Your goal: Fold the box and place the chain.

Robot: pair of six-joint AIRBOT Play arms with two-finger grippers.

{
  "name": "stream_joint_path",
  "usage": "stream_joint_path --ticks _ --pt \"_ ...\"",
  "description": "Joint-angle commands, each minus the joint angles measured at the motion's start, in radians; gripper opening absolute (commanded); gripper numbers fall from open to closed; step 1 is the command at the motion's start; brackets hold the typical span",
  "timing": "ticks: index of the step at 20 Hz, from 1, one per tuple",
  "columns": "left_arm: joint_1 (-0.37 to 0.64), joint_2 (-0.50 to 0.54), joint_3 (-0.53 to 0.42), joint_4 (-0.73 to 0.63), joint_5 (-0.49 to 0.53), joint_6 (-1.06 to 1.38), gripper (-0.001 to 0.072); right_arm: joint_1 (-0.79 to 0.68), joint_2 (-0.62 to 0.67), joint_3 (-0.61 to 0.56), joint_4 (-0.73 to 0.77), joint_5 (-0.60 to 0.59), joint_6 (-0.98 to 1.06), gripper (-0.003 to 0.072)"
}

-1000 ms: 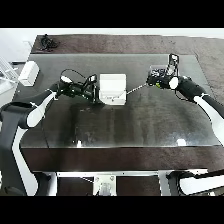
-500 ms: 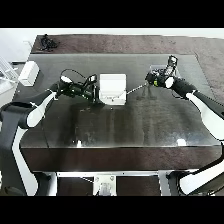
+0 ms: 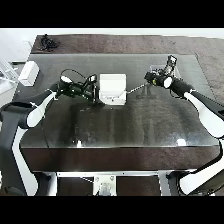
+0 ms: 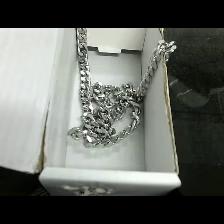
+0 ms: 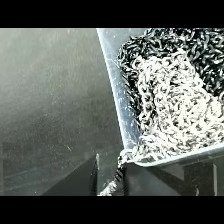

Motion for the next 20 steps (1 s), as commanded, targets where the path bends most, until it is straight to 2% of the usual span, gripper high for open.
stream_joint_path --ticks 1,3,7,15,20 --pt "0.0 -0.001 0.0 0.0 0.0 0.0 0.0371 -0.001 -0.008 0.001 -0.001 -0.019 0.0 0.0081" --pt "0.0 -0.001 0.0 0.0 0.0 0.0 0.0371 -0.004 -0.013 0.001 0.0 -0.024 0.0 0.0011" --pt "0.0 -0.001 0.0 0.0 0.0 0.0 0.0371 0.025 0.051 0.001 0.0 -0.016 0.0 0.0011" --pt "0.0 -0.001 0.0 0.0 0.0 0.0 0.0371 0.214 0.529 0.001 -0.003 0.0 -0.192 0.001" --pt "0.0 -0.001 0.0 0.0 0.0 0.0 0.0371 0.336 0.693 0.001 -0.005 0.037 -0.292 0.001"
